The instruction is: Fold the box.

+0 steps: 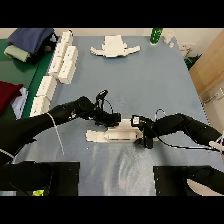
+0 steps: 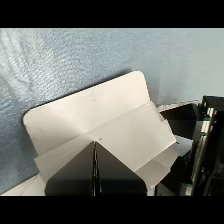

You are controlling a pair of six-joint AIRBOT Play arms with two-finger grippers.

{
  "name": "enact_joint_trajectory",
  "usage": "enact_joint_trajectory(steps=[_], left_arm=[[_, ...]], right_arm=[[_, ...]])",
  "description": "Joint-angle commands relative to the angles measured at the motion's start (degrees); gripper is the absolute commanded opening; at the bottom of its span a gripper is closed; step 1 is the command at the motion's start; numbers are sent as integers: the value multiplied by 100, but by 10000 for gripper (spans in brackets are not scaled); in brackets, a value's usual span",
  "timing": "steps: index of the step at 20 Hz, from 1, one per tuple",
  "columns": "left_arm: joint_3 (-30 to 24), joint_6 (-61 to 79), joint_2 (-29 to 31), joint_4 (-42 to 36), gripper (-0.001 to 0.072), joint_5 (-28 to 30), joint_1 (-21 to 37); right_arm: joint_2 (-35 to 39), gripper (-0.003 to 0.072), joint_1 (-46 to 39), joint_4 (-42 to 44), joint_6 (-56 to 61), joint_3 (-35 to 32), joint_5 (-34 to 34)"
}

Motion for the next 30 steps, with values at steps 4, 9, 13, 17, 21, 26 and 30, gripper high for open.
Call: enact_joint_trajectory(steps=[4,9,13,17,21,26,30], left_arm=[[92,-28,-55,79,12,20,2],[369,540,343,179,11,-44,4],[407,553,1309,905,11,-354,2],[402,553,2240,1412,12,-1255,-4],[114,560,2907,1832,11,-1635,-175],[-577,562,3519,2487,11,-1635,-957],[-973,2059,3794,2662,13,-1591,-1078]], right_arm=[[0,508,7,-4,-7,4,2],[0,508,7,-4,-7,4,2],[0,508,7,-4,-9,4,2],[0,508,7,-4,-9,4,2],[0,508,7,-4,-9,4,0],[0,508,7,-4,-9,4,2],[0,508,7,-4,-7,4,2]])
